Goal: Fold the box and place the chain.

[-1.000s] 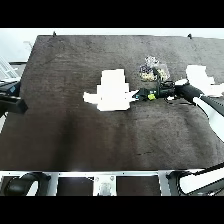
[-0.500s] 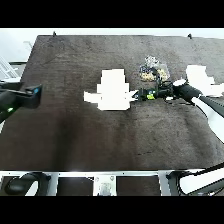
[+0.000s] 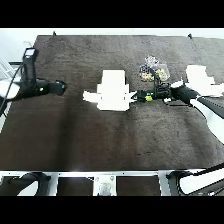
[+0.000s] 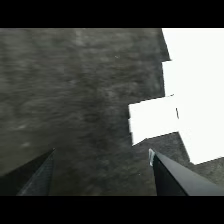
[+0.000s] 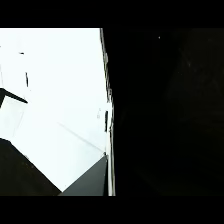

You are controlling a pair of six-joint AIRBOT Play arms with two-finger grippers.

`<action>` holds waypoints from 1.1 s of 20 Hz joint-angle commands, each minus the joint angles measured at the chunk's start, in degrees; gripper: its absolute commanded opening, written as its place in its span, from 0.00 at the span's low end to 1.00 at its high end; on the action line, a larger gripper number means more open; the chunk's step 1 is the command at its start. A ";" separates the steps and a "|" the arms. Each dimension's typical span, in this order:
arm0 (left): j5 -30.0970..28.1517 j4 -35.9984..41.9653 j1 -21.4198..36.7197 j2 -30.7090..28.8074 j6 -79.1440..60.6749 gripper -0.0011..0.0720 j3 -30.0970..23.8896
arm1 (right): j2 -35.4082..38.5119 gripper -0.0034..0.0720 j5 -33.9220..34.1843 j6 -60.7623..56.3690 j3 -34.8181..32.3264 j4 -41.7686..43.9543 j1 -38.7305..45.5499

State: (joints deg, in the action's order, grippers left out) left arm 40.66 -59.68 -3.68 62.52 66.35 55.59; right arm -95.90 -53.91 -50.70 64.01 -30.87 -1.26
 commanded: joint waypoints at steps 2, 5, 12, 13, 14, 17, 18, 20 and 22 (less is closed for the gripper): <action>12.66 3.41 0.02 17.11 -2.49 0.92 16.31 | 0.04 0.05 2.14 2.16 -0.87 -0.02 -1.03; 20.00 7.96 0.02 27.04 -5.66 0.92 27.23 | 0.04 0.05 2.34 4.46 -0.87 -0.07 -0.92; 31.93 15.61 0.02 44.68 -9.92 0.92 43.98 | 0.04 0.06 2.32 4.48 -0.87 -0.02 -0.92; 32.63 15.91 -0.02 46.58 -10.56 0.92 45.79 | 0.04 0.06 2.32 4.48 -0.87 -0.04 -0.94; 33.38 16.92 -0.11 48.15 -11.91 0.92 47.32 | 0.04 0.06 2.32 4.48 -0.87 -0.02 -0.94; 31.93 22.32 -0.15 51.36 -13.92 0.87 49.92 | 0.04 0.06 2.29 4.46 -0.87 -0.02 -0.98; 30.77 24.15 -0.24 51.93 -14.01 0.84 49.92 | 0.04 0.06 2.32 4.48 -0.87 -0.02 -0.98; 30.47 24.68 -1.01 52.65 -14.86 0.84 50.25 | 0.04 0.06 2.29 4.48 -0.87 -0.02 -0.98; 30.38 24.35 -2.45 53.40 -15.45 0.84 50.38 | 0.04 0.06 2.29 4.48 -0.87 -0.02 -1.01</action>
